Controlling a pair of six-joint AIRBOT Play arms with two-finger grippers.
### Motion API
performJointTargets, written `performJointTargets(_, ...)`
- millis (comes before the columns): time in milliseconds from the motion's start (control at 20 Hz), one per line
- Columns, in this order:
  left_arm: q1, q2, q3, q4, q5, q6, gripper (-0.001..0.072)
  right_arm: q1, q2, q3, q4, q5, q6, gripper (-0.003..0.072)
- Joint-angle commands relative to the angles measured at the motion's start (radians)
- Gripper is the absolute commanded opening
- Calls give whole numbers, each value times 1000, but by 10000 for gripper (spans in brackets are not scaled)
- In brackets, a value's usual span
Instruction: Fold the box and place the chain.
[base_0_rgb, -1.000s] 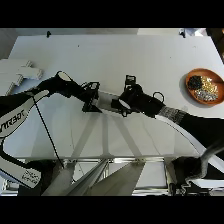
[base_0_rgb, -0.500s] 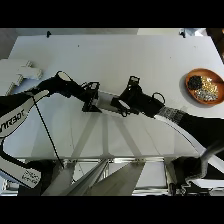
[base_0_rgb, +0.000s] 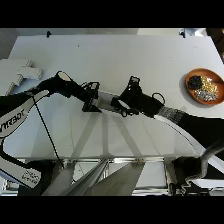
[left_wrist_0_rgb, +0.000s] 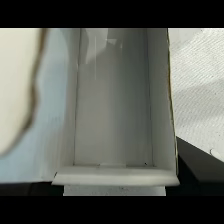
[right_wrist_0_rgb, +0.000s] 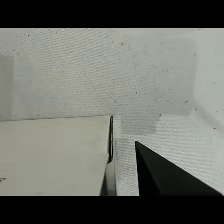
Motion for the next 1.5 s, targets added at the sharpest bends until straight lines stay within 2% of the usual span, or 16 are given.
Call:
performJointTargets(0, 0, 1, 1, 0, 0, 0, 394, 1, -16, 1, 23, 1, 0, 288)
performJointTargets(50, 0, 1, 1, 0, 0, 0, 394, 5, -18, 1, 30, 0, 1, 233)
performJointTargets(100, 0, 1, 1, 0, 0, 0, 394, 9, -19, 1, 29, -3, 1, 79)
performJointTargets(150, 0, 1, 1, 0, 0, 0, 394, 11, -19, 1, 29, -2, 1, 17)
performJointTargets(300, 0, 1, 1, 0, 0, 0, 394, 13, -19, 1, 29, 0, 0, 23)
performJointTargets(350, 0, 1, 1, 0, 0, 0, 394, 13, -18, 1, 30, 1, 0, 102)
performJointTargets(400, 0, 1, 1, 0, 0, 1, 394, 17, -13, 1, 30, 1, 0, 264)
performJointTargets(450, 0, 1, 1, 0, 0, 0, 394, 22, -3, 1, 30, -2, -5, 355)
performJointTargets(800, 0, 1, 1, 0, 0, 1, 394, 22, 164, 1, 11, 6, -160, 355)
performJointTargets(950, 0, 1, 1, 0, 0, 0, 394, 14, 264, 1, -11, 45, -406, 357)
performJointTargets(1150, 0, 1, 1, 0, 0, 0, 394, -41, 409, 1, -50, 180, -745, 358)
performJointTargets(1300, 0, 1, 1, 0, 0, 0, 394, -180, 489, 0, -145, 240, -867, 373)
performJointTargets(1350, 0, 1, 1, 0, 0, 1, 394, -253, 504, 0, -158, 239, -914, 454)
performJointTargets(1450, 0, 1, 1, 0, 0, 1, 394, -442, 506, 0, -158, 238, -1005, 481)
